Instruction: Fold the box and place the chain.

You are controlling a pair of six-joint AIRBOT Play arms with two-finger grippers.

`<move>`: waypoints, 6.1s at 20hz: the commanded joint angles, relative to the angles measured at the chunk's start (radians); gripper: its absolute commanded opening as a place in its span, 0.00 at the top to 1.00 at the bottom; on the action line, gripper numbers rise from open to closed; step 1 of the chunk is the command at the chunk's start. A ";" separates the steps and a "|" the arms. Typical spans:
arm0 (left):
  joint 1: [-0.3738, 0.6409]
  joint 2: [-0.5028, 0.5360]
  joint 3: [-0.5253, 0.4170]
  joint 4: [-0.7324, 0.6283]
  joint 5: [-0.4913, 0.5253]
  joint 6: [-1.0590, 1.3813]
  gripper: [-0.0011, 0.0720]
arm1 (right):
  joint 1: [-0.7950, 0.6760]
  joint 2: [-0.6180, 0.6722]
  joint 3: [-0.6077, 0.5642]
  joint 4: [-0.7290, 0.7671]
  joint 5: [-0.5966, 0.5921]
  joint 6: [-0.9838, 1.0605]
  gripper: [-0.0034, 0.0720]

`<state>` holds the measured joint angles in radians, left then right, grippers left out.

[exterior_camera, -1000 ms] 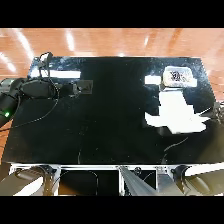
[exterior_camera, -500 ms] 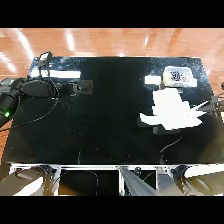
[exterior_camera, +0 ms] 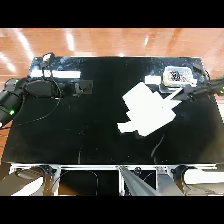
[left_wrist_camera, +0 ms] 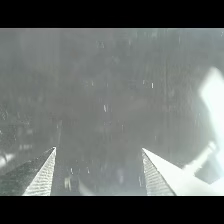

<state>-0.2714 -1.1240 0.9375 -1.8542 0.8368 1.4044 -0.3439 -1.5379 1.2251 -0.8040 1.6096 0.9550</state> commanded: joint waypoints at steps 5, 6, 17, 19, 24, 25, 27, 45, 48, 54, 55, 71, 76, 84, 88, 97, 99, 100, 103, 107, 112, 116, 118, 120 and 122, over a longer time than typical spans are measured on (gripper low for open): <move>-0.016 -0.014 -0.005 -0.014 0.152 0.032 0.16 | 0.265 0.424 -0.314 0.028 -0.540 0.272 0.91; -0.025 -0.014 -0.006 -0.014 0.159 0.032 0.16 | 0.286 0.498 -0.401 0.029 -0.605 0.302 0.91; -0.129 0.000 -0.165 -0.078 0.050 0.047 0.16 | 0.682 0.798 -0.955 0.039 -0.996 0.482 0.91; -0.127 0.000 -0.164 -0.092 0.021 0.054 0.16 | 0.718 0.798 -0.955 0.015 -1.051 0.476 0.91; -0.096 -0.038 -0.164 -0.181 0.103 0.097 0.16 | 0.727 0.798 -0.955 -0.038 -1.072 0.363 0.91; -0.092 -0.040 -0.164 -0.187 0.080 0.125 0.16 | 0.726 0.798 -0.955 -0.038 -1.072 0.321 0.91; -0.077 -0.040 -0.164 -0.256 0.033 0.221 0.16 | 0.726 0.798 -0.955 -0.038 -1.072 0.270 0.91; -0.036 -0.532 -0.006 -0.827 0.445 1.001 0.16 | 0.726 0.798 -0.955 0.030 -1.003 0.268 0.91; -0.034 -0.559 0.016 -0.819 0.547 1.090 0.16 | 0.726 0.798 -0.955 0.038 -1.001 0.268 0.91; -0.042 -0.562 0.016 -0.794 0.541 1.186 0.16 | 0.726 0.798 -0.955 0.038 -1.001 0.268 0.91; -0.043 -0.563 0.016 -0.792 0.538 1.196 0.16 | 0.726 0.798 -0.955 0.038 -1.001 0.268 0.91; -0.057 -0.624 0.029 -0.791 0.513 1.214 0.95 | 0.726 0.798 -0.955 0.037 -0.999 0.268 0.91; -0.057 -0.624 0.045 -0.790 0.523 1.212 0.95 | 0.726 0.798 -0.955 0.037 -0.986 0.268 0.91; -0.058 -0.621 0.110 -0.721 0.574 1.374 0.96 | 0.666 0.798 -0.856 -0.117 -0.792 0.268 0.01; -0.062 -0.580 0.124 -0.658 0.514 1.506 0.96 | 0.486 0.798 -0.686 -0.286 -0.545 0.268 0.01; -0.161 -0.336 0.035 -0.549 0.169 1.596 0.96 | 0.350 0.798 -0.488 -0.389 -0.437 0.253 0.01; -0.205 -0.287 -0.058 -0.500 0.037 1.596 0.96 | 0.350 0.798 -0.488 -0.421 -0.456 0.248 0.01; -0.228 -0.261 -0.098 -0.486 -0.013 1.596 0.96 | 0.350 0.798 -0.488 -0.440 -0.466 0.248 0.01; -0.295 -0.203 -0.167 -0.443 -0.094 1.596 0.95 | 0.350 0.798 -0.488 -0.475 -0.470 0.248 0.01; -0.321 -0.206 -0.166 -0.439 -0.116 1.596 0.95 | 0.350 0.798 -0.488 -0.517 -0.470 0.249 0.01; -0.323 -0.207 -0.166 -0.439 -0.120 1.574 0.95 | 0.350 0.798 -0.488 -0.513 -0.478 0.249 0.01; -0.322 -0.234 -0.167 -0.435 -0.143 1.577 0.95 | 0.350 0.798 -0.488 -0.509 -0.477 0.248 0.01; -0.322 -0.250 -0.166 -0.435 -0.175 1.577 0.95 | 0.350 0.798 -0.488 -0.510 -0.477 0.248 0.01; -0.322 -0.262 -0.166 -0.435 -0.196 1.577 0.95 | 0.350 0.798 -0.488 -0.510 -0.477 0.248 0.01; -0.322 -0.270 -0.166 -0.435 -0.198 1.577 0.95 | 0.350 0.797 -0.488 -0.509 -0.477 0.248 0.01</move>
<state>-0.5926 -1.3800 0.7715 -2.2906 0.6640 2.9814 0.0071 -0.7406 0.7361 -1.3136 1.1328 1.2034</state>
